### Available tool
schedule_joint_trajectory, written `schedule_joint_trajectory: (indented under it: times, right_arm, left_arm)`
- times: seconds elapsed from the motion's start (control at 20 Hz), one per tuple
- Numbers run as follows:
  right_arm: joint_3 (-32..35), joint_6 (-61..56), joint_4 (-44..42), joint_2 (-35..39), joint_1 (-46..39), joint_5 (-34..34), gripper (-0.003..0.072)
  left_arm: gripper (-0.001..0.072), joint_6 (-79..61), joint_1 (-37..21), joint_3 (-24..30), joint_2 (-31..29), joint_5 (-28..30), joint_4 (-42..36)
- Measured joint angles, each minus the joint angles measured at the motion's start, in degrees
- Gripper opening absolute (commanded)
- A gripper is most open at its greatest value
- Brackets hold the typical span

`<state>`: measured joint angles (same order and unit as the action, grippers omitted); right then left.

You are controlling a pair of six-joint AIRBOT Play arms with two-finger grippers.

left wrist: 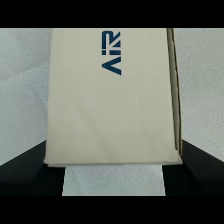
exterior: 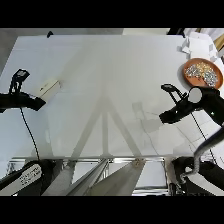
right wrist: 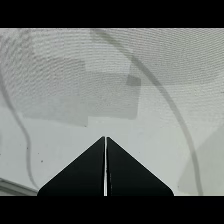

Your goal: Fold the box and place the chain.

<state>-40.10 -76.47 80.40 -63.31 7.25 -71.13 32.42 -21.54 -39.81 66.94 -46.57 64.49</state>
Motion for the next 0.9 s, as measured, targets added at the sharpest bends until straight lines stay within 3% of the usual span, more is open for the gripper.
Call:
schedule_joint_trajectory:
  times: [0.05, 0.15, 0.2, 0.9]
  right_arm:
    - [0.0, -0.02, 0.0, 0.0, -0.02, 0.0, 0.0021]
    - [0.0, 0.0, 0.0, 0.0, 0.0, 0.0, 0.0021]
    - [0.0, 0.0, 0.0, -0.02, 0.0, 0.0, 0.0021]
    - [0.0, 0.0, 0.0, 0.0, 0.0, 0.0, 0.0021]
  left_arm:
    - [0.062, 0.2, 0.0, -0.02, 0.0, -0.09, 0.31]
    - [0.064, 0.39, 0.07, 0.0, -0.33, -0.26, 0.85]
    - [0.0694, 0.42, 0.2, 0.0, -0.76, -0.2, 0.94]
    - [0.0689, 4.9, 2.32, 0.0, -13.81, 1.2, 4.68]
